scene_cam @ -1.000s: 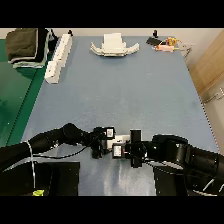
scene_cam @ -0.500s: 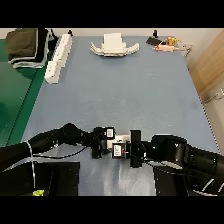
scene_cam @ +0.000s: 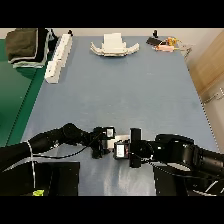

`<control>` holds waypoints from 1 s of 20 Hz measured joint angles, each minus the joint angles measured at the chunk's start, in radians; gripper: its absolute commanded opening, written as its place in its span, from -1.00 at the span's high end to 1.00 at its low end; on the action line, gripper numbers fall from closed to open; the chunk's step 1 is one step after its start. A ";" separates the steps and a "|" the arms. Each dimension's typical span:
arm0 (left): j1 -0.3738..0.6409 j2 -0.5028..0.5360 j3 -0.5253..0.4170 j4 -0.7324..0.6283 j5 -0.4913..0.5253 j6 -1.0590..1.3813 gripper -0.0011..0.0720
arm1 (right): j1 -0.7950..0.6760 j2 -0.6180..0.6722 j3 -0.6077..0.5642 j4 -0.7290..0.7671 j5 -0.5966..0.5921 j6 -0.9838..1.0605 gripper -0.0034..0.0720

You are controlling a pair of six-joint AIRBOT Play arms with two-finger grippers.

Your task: Fold the box.

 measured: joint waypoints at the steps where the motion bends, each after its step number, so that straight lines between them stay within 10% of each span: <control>1: 0.000 0.000 0.000 0.000 0.000 0.000 -0.32 | 0.000 0.000 0.000 -0.004 -0.003 0.000 0.90; 20: 0.000 0.000 0.000 0.001 0.000 0.003 -0.32 | 0.000 -0.106 0.006 0.031 -0.009 0.001 0.90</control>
